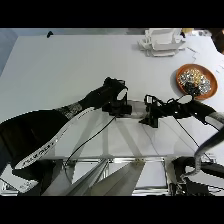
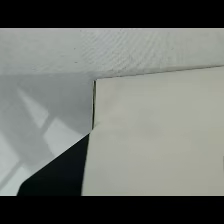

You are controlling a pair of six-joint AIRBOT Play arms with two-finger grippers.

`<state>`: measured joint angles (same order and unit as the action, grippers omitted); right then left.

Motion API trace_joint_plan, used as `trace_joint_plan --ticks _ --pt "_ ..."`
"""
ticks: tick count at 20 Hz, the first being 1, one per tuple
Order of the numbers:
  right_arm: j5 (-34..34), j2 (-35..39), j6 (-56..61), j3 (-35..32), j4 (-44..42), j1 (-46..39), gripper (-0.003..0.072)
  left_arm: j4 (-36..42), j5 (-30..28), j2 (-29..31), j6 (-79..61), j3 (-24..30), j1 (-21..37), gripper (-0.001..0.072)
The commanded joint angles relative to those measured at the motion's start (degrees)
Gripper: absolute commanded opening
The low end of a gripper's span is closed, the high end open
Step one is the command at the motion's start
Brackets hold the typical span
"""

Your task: Fold the box and place the chain.

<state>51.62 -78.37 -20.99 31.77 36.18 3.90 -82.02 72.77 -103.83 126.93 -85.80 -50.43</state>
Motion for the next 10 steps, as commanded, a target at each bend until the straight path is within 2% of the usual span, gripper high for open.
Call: trace_joint_plan --ticks 1,4,6,10 --pt "0.0 0.0 0.0 0.0 0.0 0.0 0.0408 -0.4 0.2 0.4 -1.2 0.0 0.2 0.0209" --pt "0.0 0.0 0.0 0.0 0.0 0.0 0.0408 -1.6 0.4 0.4 -1.2 0.0 0.1 0.0189" --pt "0.0 0.0 0.0 0.0 0.0 0.0 0.0408 -2.5 1.2 0.3 -1.1 0.0 0.0 0.0001" --pt "0.0 0.0 0.0 0.0 0.0 0.0 0.0408 -2.4 1.2 0.0 -0.9 0.0 0.0 0.001"
